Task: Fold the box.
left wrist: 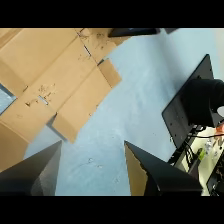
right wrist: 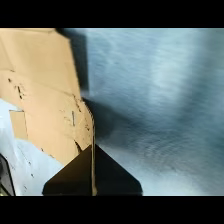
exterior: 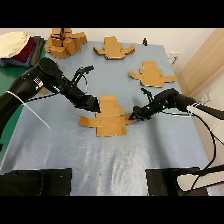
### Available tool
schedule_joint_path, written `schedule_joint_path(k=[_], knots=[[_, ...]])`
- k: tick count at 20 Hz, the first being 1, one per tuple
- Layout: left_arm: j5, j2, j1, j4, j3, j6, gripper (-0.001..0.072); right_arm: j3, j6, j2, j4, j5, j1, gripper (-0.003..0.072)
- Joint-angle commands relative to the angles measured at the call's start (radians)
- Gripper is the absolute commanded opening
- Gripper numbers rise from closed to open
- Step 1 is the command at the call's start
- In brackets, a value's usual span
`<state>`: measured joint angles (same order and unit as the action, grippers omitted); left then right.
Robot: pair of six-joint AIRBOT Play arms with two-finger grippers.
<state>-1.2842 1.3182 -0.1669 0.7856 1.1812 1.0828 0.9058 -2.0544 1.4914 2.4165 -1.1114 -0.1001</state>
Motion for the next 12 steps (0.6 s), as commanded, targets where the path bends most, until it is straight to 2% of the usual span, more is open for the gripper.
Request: schedule_joint_path(k=[1,4,7,10,12], knots=[[0.008,0.047,0.058,-0.003,-0.008,-0.013,0.0610,-0.049,-0.057,-0.074,0.013,0.047,-0.043,0.0004],[0.010,0.124,0.124,-0.060,-0.022,-0.063,0.0610,-0.192,-0.056,-0.225,0.018,0.087,-0.056,0.0004],[0.047,0.216,0.149,-0.202,-0.022,-0.135,0.0610,-0.326,-0.058,-0.348,0.017,0.120,-0.058,0.0004],[0.090,0.317,0.146,-0.317,-0.011,-0.209,0.0586,-0.376,-0.115,-0.408,0.015,0.150,-0.058,0.0005],[0.114,0.360,0.142,-0.325,-0.010,-0.218,0.0587,-0.376,-0.138,-0.431,0.016,0.160,-0.058,0.0005]])
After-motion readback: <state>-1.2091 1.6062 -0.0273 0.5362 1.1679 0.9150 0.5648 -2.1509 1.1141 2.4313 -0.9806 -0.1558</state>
